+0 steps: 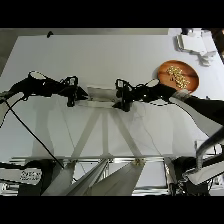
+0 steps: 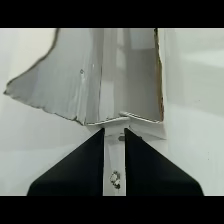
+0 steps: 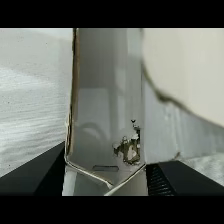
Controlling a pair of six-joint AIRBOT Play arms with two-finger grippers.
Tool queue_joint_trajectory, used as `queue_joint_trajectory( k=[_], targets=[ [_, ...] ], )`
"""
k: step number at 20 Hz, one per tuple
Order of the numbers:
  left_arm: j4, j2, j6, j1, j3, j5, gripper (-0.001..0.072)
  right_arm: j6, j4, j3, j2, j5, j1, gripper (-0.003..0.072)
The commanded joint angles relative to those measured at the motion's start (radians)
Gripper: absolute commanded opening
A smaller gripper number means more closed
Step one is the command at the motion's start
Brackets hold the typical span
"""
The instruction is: Fold the box and place the chain.
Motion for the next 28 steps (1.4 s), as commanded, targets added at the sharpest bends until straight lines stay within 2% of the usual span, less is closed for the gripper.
queue_joint_trajectory(
  k=[1,4,13,15,16,17,21,25,28],
  targets=[
    [-0.024,-0.001,0.004,-0.002,0.0,-0.011,0.0138,0.001,0.002,0.0,0.0,-0.002,0.0,0.0428],
    [-0.024,-0.001,0.003,-0.002,-0.001,-0.011,0.0163,0.001,0.002,0.0,0.0,-0.002,0.0,0.0428],
    [-0.087,-0.002,0.003,-0.002,-0.003,-0.011,0.0169,0.001,0.002,0.0,0.0,-0.002,0.0,0.0428],
    [-0.084,-0.002,-0.002,-0.002,-0.003,-0.011,0.0399,0.001,0.002,0.0,0.0,-0.002,0.0,0.0428],
    [-0.084,-0.002,-0.002,-0.002,-0.003,-0.011,0.0458,0.001,0.002,0.0,0.0,-0.002,0.0,0.0428],
    [-0.083,-0.002,-0.006,-0.001,-0.003,-0.011,0.0461,0.001,0.002,0.0,0.0,-0.002,0.0,0.0428],
    [-0.041,0.002,-0.072,0.005,-0.003,-0.012,0.045,0.001,0.002,0.0,0.0,-0.002,0.0,0.0428],
    [-0.037,0.043,-0.15,0.049,-0.003,-0.019,0.0199,0.001,0.002,0.0,0.0,-0.002,0.0,0.0428],
    [-0.037,0.11,-0.187,0.116,-0.016,-0.019,0.0197,0.001,0.002,0.0,0.0,-0.002,0.0,0.0428]
  ],
)
